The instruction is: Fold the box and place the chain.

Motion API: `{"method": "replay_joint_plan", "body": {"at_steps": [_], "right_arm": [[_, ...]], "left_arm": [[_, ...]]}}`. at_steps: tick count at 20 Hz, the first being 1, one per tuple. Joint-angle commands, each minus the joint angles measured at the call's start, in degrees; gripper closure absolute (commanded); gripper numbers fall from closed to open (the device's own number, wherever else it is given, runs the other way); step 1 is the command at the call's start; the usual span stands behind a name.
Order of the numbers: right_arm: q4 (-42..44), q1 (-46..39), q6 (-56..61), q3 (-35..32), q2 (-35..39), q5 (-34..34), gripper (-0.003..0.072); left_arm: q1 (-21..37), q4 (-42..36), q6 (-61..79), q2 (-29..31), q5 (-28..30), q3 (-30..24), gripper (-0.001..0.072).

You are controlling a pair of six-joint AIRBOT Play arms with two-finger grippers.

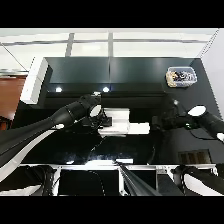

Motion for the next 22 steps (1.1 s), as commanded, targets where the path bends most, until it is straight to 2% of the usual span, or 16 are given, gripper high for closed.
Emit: {"method": "replay_joint_plan", "body": {"at_steps": [1, 4, 7, 8, 9, 10, 14, 19, 22], "right_arm": [[9.8, 6.1, -10.0, -0.1, -4.9, 3.1, 0.0672], [12.6, 6.4, -16.5, 1.5, -4.8, 4.4, 0.0672], [12.5, 5.7, -17.7, 5.2, -4.8, 7.6, 0.067], [12.5, 5.7, -17.7, 6.6, -4.8, 8.6, 0.0556], [12.9, 5.7, -17.5, 7.5, -4.8, 9.3, 0.0207], [13.7, 5.8, -17.5, 8.2, -4.8, 10.4, 0.0009], [14.3, 7.3, -17.5, 8.7, -4.8, 11.6, 0.0007], [13.3, 14.2, -12.8, 9.9, -4.8, 3.6, 0.0008], [3.6, 18.5, -2.2, 13.8, -4.8, 0.1, 0.0038]], "left_arm": [[0.0, 0.0, 0.0, 0.0, -0.1, 0.0, 0.0684], [0.0, 0.0, 0.0, 0.0, -0.1, 0.0, 0.0684], [0.0, 0.0, 0.0, 0.0, -0.2, 0.0, 0.0684], [0.0, 0.0, 0.0, 0.0, -0.2, 0.0, 0.0685], [0.0, 0.0, 0.0, 0.0, -0.1, 0.0, 0.0684], [0.0, 0.0, 0.0, 0.0, -0.1, 0.0, 0.0684], [0.0, 0.0, 0.0, 0.0, -0.1, 0.0, 0.0685], [0.0, 0.0, 0.0, 0.0, -0.2, 0.0, 0.0685], [0.0, 0.0, 0.0, 0.0, -0.1, 0.0, 0.0685]]}}
